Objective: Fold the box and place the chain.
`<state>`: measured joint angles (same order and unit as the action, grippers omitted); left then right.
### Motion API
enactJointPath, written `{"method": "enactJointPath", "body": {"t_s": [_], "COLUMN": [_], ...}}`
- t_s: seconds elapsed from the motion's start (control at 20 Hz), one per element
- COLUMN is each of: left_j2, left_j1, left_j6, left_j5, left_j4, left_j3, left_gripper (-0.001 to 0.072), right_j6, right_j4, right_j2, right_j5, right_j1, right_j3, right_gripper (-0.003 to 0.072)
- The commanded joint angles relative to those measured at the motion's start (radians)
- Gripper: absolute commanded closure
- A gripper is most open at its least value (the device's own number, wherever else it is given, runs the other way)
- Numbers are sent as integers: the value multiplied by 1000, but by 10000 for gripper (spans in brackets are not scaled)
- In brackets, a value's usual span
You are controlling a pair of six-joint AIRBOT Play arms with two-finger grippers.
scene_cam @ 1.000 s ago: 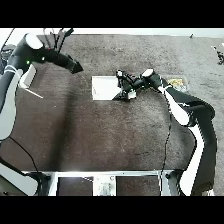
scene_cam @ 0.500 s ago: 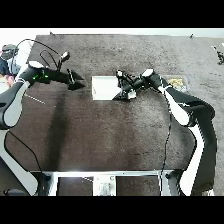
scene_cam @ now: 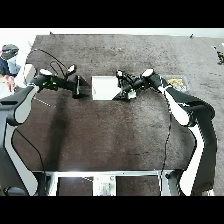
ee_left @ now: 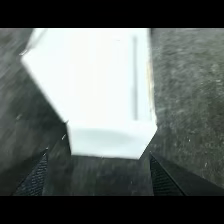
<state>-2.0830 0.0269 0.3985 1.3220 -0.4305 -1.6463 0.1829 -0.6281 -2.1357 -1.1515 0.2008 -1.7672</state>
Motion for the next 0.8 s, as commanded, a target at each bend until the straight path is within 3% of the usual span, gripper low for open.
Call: {"method": "enactJointPath", "body": {"t_s": [0.0,0.4,0.75], "left_j2": [-15,-30,-56], "left_j1": [8,8,8], "left_j6": [55,15,14], "left_j5": [5,-17,69], "left_j4": [18,19,-9], "left_j3": [-1,-23,-39], "left_gripper": [-11,-11,-11], "right_j6": [0,0,0], "right_j4": [0,0,0], "right_j2": [-1,-1,-1], "right_j5": [0,0,0], "right_j1": [1,1,1], "right_j3": [-1,-1,-1], "right_gripper": [278,278,278]}}
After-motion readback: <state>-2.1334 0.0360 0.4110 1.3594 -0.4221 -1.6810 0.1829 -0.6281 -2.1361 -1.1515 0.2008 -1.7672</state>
